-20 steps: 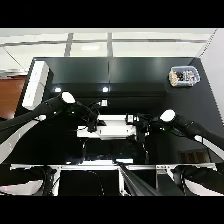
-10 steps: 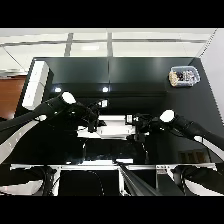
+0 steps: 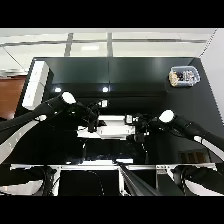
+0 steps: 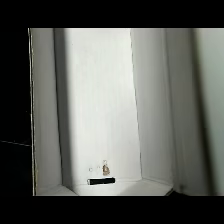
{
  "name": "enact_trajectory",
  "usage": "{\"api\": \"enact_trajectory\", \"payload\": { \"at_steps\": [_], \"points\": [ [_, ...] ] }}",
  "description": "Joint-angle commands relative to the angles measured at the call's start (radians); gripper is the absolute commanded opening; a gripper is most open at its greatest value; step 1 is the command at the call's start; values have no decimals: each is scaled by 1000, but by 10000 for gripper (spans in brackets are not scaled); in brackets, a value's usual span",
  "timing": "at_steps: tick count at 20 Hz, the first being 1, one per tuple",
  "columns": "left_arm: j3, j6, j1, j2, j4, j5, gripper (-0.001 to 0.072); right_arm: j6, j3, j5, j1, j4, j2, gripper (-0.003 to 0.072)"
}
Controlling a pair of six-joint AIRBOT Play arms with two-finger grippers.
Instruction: Fold the box and place the chain.
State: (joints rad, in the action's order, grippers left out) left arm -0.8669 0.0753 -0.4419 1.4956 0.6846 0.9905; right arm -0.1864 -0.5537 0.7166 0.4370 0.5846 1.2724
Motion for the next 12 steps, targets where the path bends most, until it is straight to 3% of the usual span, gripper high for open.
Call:
{"api": "enact_trajectory", "payload": {
  "at_steps": [1,4,6,9,10,12],
  "points": [
    [0,0,-1,0,0,0,23,3,0,-2,2,7,0,632],
    [0,0,-1,0,0,0,23,3,0,-2,2,7,0,627],
    [0,-1,0,0,0,0,23,3,0,-2,2,7,0,489],
    [-1,-1,0,-2,1,1,31,3,0,-2,2,7,0,488],
    [-2,-3,0,-9,13,1,155,3,0,-2,2,7,0,489],
    [-11,-86,10,-35,69,1,509,3,0,-2,2,7,0,488]
  ]
}}
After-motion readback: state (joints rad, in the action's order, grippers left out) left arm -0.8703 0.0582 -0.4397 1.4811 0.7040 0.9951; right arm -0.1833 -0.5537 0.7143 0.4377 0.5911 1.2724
